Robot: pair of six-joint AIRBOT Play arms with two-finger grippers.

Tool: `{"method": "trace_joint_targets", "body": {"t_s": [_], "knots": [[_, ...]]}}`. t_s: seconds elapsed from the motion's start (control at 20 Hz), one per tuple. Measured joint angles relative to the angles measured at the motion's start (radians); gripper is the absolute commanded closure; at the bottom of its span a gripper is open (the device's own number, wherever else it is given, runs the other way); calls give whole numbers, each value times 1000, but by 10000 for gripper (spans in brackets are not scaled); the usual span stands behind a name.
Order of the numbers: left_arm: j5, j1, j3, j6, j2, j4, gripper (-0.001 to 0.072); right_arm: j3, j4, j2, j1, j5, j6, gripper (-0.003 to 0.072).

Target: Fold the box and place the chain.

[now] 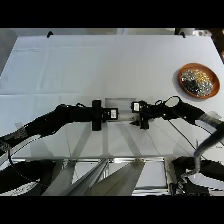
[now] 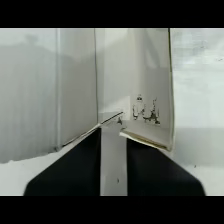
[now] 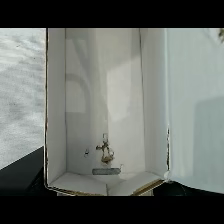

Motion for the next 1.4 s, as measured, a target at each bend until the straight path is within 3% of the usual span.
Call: {"method": "trace_joint_targets", "body": {"t_s": [0.4,0.5,0.6,0.7,0.9,0.95,1.0,1.1,1.15,1.4], "knots": [[-44,-40,0,0,-14,-19,545,0,0,0,0,0,-2,288],[-48,-51,0,-1,-26,-22,422,0,-1,0,0,0,-2,288],[-52,-59,0,-1,-34,-23,407,0,-1,0,0,0,-3,288],[-53,-63,0,-1,-39,-23,238,0,-1,0,0,0,-3,288],[-55,-67,0,-2,-42,-21,228,0,-1,0,0,0,-3,288],[-55,-67,0,-1,-43,-20,233,0,-1,0,0,0,-3,288],[-55,-67,0,-1,-43,-19,288,0,-1,0,0,0,-3,288],[-55,-67,0,0,-40,-16,582,0,-1,0,0,0,-2,288],[-47,-67,0,0,-34,-14,677,0,-1,0,0,0,-2,288],[-29,-40,-1,-153,79,20,695,0,0,0,0,0,1,288]]}}
